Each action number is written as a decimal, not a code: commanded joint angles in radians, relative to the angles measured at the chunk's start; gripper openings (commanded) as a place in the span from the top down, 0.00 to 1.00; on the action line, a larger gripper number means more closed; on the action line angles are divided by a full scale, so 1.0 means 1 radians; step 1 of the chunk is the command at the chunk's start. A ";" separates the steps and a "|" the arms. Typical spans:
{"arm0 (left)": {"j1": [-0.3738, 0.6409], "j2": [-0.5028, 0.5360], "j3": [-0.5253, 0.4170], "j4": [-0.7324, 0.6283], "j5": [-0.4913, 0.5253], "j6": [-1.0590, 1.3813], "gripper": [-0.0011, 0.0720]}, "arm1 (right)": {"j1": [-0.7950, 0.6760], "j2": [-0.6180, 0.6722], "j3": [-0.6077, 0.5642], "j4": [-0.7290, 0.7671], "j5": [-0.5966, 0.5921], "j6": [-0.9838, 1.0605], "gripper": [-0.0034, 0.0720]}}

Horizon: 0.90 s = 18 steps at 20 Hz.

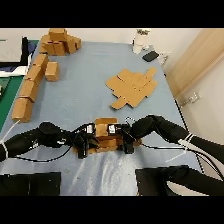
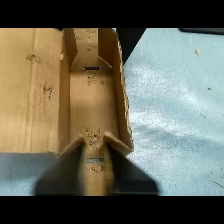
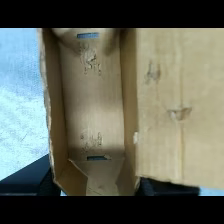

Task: Fold the box.

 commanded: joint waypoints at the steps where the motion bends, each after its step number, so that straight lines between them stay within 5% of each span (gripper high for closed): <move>1: 0.003 0.026 0.007 0.185 0.053 -0.251 0.97 | 0.000 0.000 0.001 0.000 0.000 0.000 0.29; 6: 0.084 0.355 0.056 0.792 -0.075 -1.227 0.97 | 0.000 0.000 0.001 0.000 0.001 0.000 0.29; 10: 0.217 0.621 -0.022 1.189 -0.198 -2.169 0.97 | 0.000 0.000 0.001 0.000 0.000 0.000 0.29; 13: 0.275 0.617 -0.135 1.040 -0.285 -2.193 0.98 | 0.000 0.000 0.001 0.000 0.001 0.000 0.29; 18: 0.141 0.513 -0.198 0.827 -0.126 -2.186 0.98 | 0.000 0.000 0.001 0.000 0.000 0.000 0.29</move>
